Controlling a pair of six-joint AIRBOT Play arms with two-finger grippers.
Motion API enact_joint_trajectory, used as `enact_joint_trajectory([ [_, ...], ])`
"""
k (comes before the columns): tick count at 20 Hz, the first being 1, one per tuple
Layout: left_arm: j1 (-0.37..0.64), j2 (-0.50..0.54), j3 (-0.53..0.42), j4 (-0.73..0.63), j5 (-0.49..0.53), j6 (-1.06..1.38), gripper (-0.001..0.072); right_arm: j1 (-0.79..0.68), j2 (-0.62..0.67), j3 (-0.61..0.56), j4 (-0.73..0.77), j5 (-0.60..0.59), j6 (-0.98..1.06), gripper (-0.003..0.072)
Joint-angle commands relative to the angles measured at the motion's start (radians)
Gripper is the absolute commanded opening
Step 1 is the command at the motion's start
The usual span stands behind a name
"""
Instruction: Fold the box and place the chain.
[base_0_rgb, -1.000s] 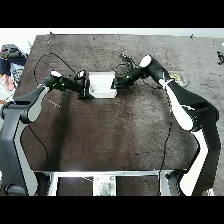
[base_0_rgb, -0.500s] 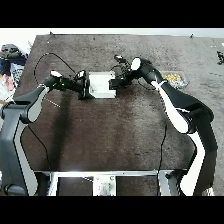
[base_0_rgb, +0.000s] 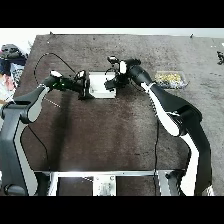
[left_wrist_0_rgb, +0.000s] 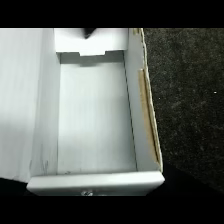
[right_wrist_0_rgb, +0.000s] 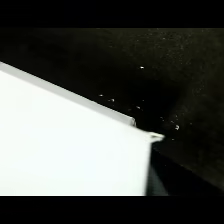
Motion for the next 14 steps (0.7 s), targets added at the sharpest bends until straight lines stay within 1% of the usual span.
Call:
enact_joint_trajectory([
  [1, 0.001, 0.000, 0.000, 0.000, 0.000, 0.000, 0.0367, 0.013, -0.007, 0.006, -0.074, 0.010, 0.126, 0.0354],
  [5, 0.001, 0.000, 0.000, 0.000, 0.000, 0.000, 0.0367, 0.015, -0.012, 0.005, -0.074, 0.004, 0.203, 0.0355],
  [8, 0.001, 0.000, 0.000, 0.000, 0.000, 0.000, 0.0367, 0.021, -0.040, 0.005, -0.076, 0.021, 0.212, 0.0354],
  [9, 0.001, 0.000, 0.000, 0.000, 0.000, 0.000, 0.0367, 0.026, -0.048, 0.005, -0.089, 0.020, 0.212, 0.0355],
  [11, 0.001, 0.000, 0.000, 0.000, 0.000, 0.000, 0.0367, 0.042, -0.051, 0.005, -0.164, 0.012, 0.267, 0.0355],
  [14, 0.001, 0.000, 0.000, 0.000, 0.000, 0.000, 0.0368, 0.059, -0.051, 0.007, -0.184, -0.013, 0.301, 0.0355],
])
